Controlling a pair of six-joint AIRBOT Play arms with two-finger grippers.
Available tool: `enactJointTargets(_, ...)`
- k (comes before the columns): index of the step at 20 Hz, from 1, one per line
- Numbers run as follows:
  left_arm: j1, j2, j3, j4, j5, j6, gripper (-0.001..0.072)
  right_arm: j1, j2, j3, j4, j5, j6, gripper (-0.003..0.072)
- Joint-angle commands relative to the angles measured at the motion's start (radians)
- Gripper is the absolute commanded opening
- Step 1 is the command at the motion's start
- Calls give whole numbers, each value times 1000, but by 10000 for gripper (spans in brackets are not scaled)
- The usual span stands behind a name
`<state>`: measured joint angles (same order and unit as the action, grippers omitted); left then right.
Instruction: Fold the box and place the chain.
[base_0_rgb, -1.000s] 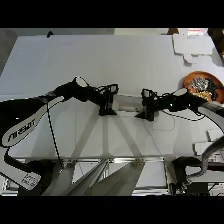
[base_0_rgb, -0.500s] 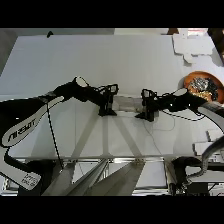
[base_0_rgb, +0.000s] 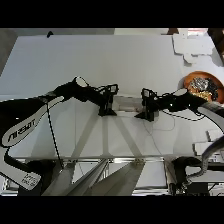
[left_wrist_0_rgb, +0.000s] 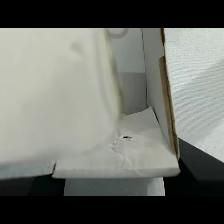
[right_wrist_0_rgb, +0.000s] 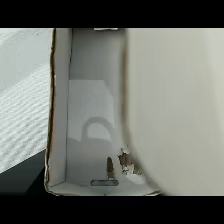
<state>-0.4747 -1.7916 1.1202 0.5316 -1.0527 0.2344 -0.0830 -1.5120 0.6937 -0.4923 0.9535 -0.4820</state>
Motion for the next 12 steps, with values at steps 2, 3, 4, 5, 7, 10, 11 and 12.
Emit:
enactJointTargets(2, -1, 0, -1, 0, 1, 1, 274, 0, 0, 1, 3, -29, 2, 705)
enactJointTargets(3, -1, 0, -1, 0, 1, 0, 274, 0, 0, 1, 2, -39, 2, 705)
enactJointTargets(4, -1, 0, -1, 0, 1, 0, 274, 0, 2, 1, 2, -47, 2, 705)
enactJointTargets(5, -1, 0, -1, 0, 1, 0, 274, 0, 6, 1, -3, -55, 2, 705)
enactJointTargets(7, -1, 0, -1, 0, 1, 0, 274, 0, 19, 1, -11, -57, 2, 701)
enactJointTargets(10, -1, 0, -1, 0, 1, 0, 274, 0, 64, 1, -73, -58, 13, 700)
enactJointTargets(11, -1, 0, -1, 0, 1, 0, 274, 0, 87, 1, -108, -59, 26, 700)
enactJointTargets(12, -1, 0, -1, 0, 1, 0, 274, 0, 108, 1, -145, -62, 55, 700)
